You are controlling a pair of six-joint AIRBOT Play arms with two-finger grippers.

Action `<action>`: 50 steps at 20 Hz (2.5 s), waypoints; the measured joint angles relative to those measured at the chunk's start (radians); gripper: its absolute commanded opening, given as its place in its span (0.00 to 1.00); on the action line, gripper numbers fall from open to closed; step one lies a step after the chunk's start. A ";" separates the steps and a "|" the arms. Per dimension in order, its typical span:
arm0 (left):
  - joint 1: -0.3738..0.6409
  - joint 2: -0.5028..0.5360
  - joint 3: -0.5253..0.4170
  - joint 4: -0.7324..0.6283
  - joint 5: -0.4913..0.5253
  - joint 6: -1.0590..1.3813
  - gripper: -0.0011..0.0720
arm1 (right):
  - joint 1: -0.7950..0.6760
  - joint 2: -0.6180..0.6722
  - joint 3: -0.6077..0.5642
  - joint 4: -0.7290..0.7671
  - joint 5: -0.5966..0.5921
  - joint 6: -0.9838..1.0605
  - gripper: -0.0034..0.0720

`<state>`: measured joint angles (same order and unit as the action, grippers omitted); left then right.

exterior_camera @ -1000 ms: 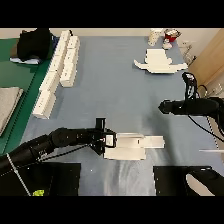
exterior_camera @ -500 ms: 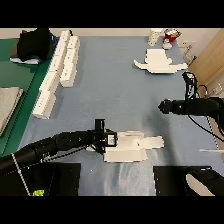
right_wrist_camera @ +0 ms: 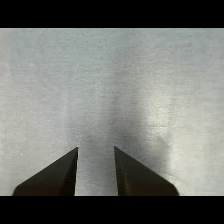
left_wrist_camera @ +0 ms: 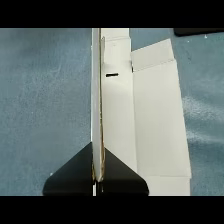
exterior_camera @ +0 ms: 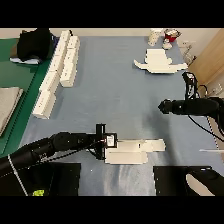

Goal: Fold the box.

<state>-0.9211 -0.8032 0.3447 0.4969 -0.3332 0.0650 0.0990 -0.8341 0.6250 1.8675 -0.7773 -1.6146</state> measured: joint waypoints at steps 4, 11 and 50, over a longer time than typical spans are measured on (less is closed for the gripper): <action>0.012 -0.021 0.020 -0.002 -0.030 -0.018 0.03 | 0.000 0.000 0.000 0.003 -0.001 0.000 0.50; 0.217 -0.047 0.106 0.027 -0.225 -0.034 0.03 | 0.000 0.000 0.000 0.013 -0.002 0.000 0.50; 0.162 0.029 0.069 0.063 -0.046 0.120 0.03 | 0.000 0.000 0.000 0.026 0.009 0.000 0.50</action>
<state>-0.7589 -0.7742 0.4141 0.5602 -0.3790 0.1852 0.0990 -0.8341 0.6250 1.8938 -0.7685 -1.6146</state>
